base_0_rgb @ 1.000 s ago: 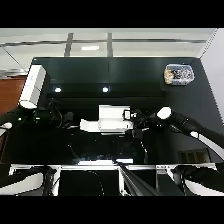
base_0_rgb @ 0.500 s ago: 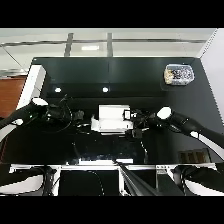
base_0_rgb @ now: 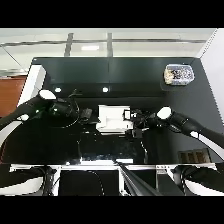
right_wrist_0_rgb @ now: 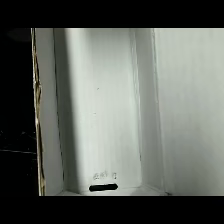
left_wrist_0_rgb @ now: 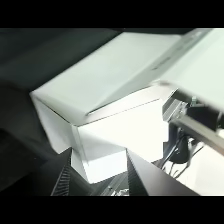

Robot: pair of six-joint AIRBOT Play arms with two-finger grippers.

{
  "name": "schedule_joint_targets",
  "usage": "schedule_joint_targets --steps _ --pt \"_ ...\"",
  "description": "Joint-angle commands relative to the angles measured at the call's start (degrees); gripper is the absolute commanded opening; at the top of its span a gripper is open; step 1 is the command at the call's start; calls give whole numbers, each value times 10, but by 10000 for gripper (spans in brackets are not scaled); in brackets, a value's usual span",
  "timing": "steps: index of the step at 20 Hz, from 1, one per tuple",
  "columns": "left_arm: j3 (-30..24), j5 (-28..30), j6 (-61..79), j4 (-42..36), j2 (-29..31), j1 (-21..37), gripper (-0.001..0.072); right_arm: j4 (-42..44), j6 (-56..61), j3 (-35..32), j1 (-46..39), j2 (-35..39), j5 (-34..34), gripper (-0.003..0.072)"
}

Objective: Fold the box and place the chain.

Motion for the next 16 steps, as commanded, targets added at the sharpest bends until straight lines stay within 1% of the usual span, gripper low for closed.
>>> schedule_joint_targets --steps 1,4,7,13,16 --pt "52 6 -129 103 0 -54 403 0 0 0 0 0 0 197" --pt "80 10 -211 178 0 -93 402 0 0 0 0 0 0 197" --pt "88 24 -276 239 0 -125 402 0 0 0 0 0 0 197" --pt "88 79 -389 313 -2 -173 387 0 0 0 0 0 0 197" --pt "88 71 -442 358 -8 -190 387 0 0 0 0 0 0 197"
